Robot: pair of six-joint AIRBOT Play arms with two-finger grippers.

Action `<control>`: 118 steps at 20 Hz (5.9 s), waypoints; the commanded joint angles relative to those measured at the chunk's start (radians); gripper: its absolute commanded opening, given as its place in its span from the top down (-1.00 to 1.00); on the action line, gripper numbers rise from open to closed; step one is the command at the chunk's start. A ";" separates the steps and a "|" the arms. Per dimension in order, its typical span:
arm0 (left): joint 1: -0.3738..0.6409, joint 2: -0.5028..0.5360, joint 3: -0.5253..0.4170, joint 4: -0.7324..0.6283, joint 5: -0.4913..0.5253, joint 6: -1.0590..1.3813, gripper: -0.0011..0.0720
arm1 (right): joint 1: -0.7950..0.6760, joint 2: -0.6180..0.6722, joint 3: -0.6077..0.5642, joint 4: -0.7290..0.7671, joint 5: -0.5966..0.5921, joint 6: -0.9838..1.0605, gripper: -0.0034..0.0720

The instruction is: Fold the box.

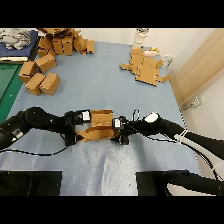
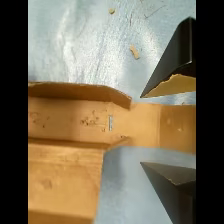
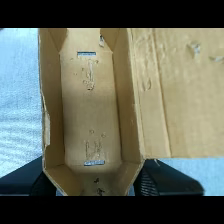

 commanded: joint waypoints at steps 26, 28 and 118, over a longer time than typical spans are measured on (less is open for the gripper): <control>-0.066 -0.145 -0.008 -0.187 0.175 0.054 0.21 | 0.001 0.000 0.000 0.000 0.000 0.000 -0.69; -0.066 -0.150 -0.008 -0.215 0.180 0.090 0.21 | 0.001 0.000 0.000 0.000 0.000 0.000 -0.69; -0.067 -0.174 0.005 -0.283 0.122 0.302 0.25 | 0.001 0.000 0.000 -0.018 0.001 -0.001 -0.30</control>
